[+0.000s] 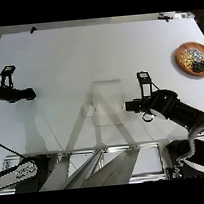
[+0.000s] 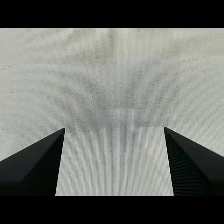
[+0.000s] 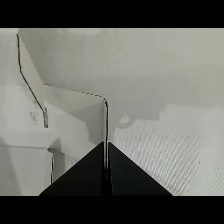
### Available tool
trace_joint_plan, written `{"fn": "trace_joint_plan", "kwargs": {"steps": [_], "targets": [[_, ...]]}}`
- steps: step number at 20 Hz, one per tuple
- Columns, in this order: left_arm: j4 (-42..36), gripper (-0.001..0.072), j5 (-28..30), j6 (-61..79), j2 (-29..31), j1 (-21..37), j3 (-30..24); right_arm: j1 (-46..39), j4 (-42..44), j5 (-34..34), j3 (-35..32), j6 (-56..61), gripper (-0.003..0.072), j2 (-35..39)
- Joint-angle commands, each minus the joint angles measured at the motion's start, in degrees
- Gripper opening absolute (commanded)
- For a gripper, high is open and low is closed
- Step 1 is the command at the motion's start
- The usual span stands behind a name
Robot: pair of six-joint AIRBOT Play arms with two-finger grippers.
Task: Fold the box and place the chain.
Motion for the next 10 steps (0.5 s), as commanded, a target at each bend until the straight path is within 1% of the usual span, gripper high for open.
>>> {"fn": "trace_joint_plan", "kwargs": {"steps": [1, 4, 10], "targets": [[0.02, 0.0699, 0.02, 0.00, 0.04, 0.02, 0.02, 2.89, -7.41, 0.52, -1.01, 12.76, 0.0006, 0.52], [0.02, 0.0699, 0.00, 0.00, 0.04, 0.02, 0.02, 2.89, -11.47, 0.28, -1.01, 17.03, 0.0006, 0.50], [0.02, 0.0699, 0.02, 0.00, 0.04, 0.02, 0.02, 2.89, -11.91, 0.28, -1.01, 12.20, 0.0007, 0.50]]}}
